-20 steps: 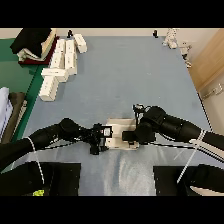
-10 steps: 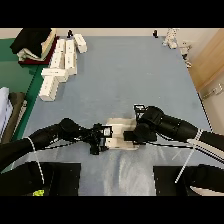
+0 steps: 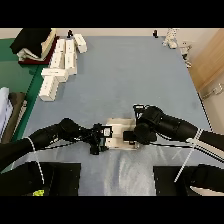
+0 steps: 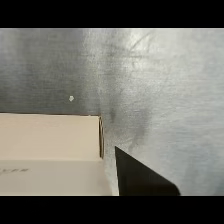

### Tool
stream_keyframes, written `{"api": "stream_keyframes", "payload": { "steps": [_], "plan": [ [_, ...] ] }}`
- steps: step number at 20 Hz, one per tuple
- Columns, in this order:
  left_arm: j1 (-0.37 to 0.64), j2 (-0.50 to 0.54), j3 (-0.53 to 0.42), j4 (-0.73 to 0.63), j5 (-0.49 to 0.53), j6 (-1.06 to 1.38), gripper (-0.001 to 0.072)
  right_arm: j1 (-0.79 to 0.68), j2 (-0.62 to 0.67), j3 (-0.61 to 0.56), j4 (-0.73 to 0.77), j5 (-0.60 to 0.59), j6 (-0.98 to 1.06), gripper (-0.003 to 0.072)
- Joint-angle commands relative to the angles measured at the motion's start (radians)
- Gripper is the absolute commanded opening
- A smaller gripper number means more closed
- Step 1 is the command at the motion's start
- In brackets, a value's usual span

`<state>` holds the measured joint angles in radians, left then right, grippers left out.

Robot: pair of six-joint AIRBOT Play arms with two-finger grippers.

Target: Fold the box.

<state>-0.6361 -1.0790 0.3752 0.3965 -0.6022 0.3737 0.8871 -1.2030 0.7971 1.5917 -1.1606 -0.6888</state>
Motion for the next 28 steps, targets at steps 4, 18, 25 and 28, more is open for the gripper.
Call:
{"api": "stream_keyframes", "payload": {
  "steps": [4,18,25,28],
  "plan": [
    [0.000,0.000,0.001,0.000,0.000,0.000,0.0409,0.000,0.000,0.002,0.002,-0.028,0.000,0.0279],
    [0.000,0.000,0.001,0.000,0.000,0.000,0.0409,0.006,-0.001,-0.011,-0.006,-0.023,0.016,0.0304],
    [0.000,0.000,0.001,0.000,0.000,0.000,0.0409,0.003,0.058,0.043,-0.013,-0.090,0.016,0.0525],
    [0.000,0.000,0.001,0.000,0.000,0.000,0.0409,0.001,0.144,0.104,-0.074,-0.192,0.016,0.0524]
  ]
}}
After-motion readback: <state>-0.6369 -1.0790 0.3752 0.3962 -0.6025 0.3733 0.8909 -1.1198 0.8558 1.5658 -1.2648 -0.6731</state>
